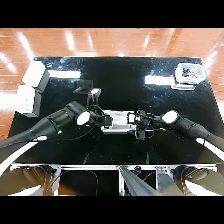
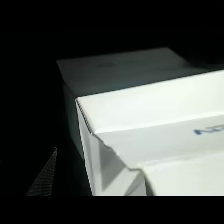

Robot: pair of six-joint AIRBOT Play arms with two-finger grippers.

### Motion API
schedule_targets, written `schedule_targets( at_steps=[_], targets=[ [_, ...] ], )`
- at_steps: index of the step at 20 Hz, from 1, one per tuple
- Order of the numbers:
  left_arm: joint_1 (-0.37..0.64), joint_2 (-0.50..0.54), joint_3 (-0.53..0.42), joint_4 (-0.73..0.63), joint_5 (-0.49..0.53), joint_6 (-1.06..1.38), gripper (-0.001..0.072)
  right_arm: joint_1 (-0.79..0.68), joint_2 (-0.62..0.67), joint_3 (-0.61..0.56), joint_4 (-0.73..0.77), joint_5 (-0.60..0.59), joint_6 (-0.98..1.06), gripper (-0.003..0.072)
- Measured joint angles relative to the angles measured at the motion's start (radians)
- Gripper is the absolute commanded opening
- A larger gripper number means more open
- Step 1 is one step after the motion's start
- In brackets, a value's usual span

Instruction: Fold the box and place the chain.

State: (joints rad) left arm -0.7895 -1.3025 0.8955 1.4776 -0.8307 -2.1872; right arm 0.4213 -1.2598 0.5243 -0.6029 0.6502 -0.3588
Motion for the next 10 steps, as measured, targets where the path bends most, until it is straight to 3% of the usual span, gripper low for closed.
schedule_targets(
  at_steps=[4, 7, 10],
  targets=[
    [-0.063, -0.031, 0.056, 0.163, -0.078, -0.188, 0.0613, 0.0, 0.0, 0.0, 0.0, -0.001, 0.0, 0.0388],
    [-0.076, -0.047, 0.073, 0.201, -0.109, -0.244, 0.0548, 0.0, 0.0, 0.0, 0.0, -0.001, 0.0, 0.0388],
    [-0.082, -0.054, 0.08, 0.211, -0.123, -0.274, 0.0548, 0.0, 0.0, 0.0, 0.0, -0.001, 0.0, 0.0388]
  ],
)
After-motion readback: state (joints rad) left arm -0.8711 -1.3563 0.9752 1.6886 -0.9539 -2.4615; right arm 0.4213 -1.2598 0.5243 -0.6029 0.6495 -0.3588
